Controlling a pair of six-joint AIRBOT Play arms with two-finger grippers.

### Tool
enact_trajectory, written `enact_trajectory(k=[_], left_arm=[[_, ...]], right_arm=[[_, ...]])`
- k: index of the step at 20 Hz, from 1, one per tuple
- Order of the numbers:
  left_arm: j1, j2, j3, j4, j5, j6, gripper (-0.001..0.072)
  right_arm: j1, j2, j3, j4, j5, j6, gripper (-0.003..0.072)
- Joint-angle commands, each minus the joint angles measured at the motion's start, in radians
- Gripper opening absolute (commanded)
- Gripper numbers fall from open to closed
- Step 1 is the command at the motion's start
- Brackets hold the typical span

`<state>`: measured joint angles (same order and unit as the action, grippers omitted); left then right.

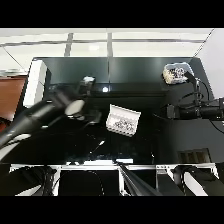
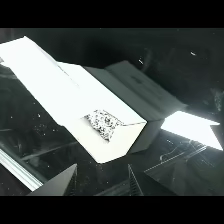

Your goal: Fold the box and place the chain.

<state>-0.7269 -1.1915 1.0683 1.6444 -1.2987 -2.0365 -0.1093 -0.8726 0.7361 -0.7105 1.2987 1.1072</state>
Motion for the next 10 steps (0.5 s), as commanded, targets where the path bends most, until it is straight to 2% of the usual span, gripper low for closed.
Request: enact_trajectory(k=[1, 2, 3, 4, 5, 6, 10], left_arm=[[0.222, 0.125, -0.196, -0.399, 0.132, 0.496, 0.0555], [0.298, 0.12, -0.241, -0.596, 0.151, 0.773, 0.0555], [0.355, 0.109, -0.274, -0.734, 0.146, 1.036, 0.0556], [0.397, 0.091, -0.298, -0.801, 0.144, 1.292, 0.0557], [0.415, 0.071, -0.311, -0.804, 0.157, 1.482, 0.0574], [0.422, 0.042, -0.317, -0.8, 0.185, 1.664, 0.0713], [0.396, -0.076, -0.314, -0.799, 0.354, 2.101, 0.0712]], right_arm=[[0.0, 0.001, 0.001, -0.001, -0.021, -0.001, 0.0384], [0.0, 0.0, 0.001, -0.001, -0.025, -0.001, 0.0384], [-0.001, 0.0, 0.001, -0.001, -0.029, 0.0, 0.0384], [-0.001, 0.001, 0.001, -0.001, -0.029, 0.0, 0.0384], [0.0, 0.0, 0.001, -0.001, -0.027, 0.006, 0.0384], [0.0, 0.001, 0.001, -0.001, -0.027, 0.015, 0.0384], [0.0, 0.0, 0.001, 0.001, -0.027, 0.053, 0.0384]])
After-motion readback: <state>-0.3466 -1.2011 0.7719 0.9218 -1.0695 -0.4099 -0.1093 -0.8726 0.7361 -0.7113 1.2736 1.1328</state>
